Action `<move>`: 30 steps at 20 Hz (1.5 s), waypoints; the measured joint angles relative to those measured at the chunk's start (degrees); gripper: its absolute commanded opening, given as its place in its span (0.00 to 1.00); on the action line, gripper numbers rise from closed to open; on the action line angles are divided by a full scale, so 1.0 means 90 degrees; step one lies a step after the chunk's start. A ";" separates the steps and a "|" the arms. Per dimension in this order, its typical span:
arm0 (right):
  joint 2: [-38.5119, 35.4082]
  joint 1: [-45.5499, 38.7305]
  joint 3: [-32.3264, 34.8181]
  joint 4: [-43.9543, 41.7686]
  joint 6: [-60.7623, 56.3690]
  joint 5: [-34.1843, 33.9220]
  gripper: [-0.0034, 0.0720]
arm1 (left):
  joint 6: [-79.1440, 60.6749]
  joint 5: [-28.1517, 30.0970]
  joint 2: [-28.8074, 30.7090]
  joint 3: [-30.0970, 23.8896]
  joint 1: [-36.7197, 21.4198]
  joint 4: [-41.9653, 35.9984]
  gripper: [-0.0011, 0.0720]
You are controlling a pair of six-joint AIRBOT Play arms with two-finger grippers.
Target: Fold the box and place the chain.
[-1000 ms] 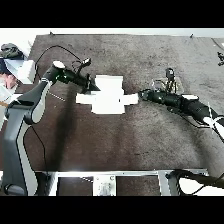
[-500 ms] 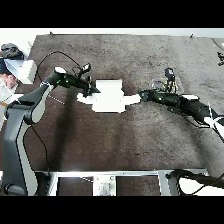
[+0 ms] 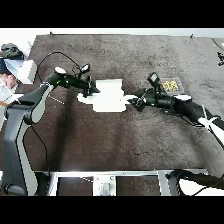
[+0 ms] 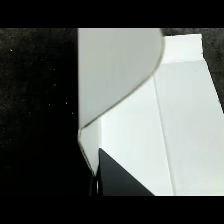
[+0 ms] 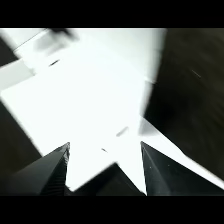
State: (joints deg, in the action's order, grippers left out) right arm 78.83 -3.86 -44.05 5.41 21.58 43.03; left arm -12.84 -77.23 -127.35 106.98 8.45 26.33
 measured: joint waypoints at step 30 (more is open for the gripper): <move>0.0712 0.1491 -0.0901 0.1911 0.1081 -0.2450 0.83 | -0.0007 -0.0078 -0.0002 0.0000 0.0000 0.0022 0.03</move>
State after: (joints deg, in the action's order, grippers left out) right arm 85.23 9.56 -52.16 22.61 31.31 20.97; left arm -12.91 -77.93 -127.37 106.98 8.45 26.52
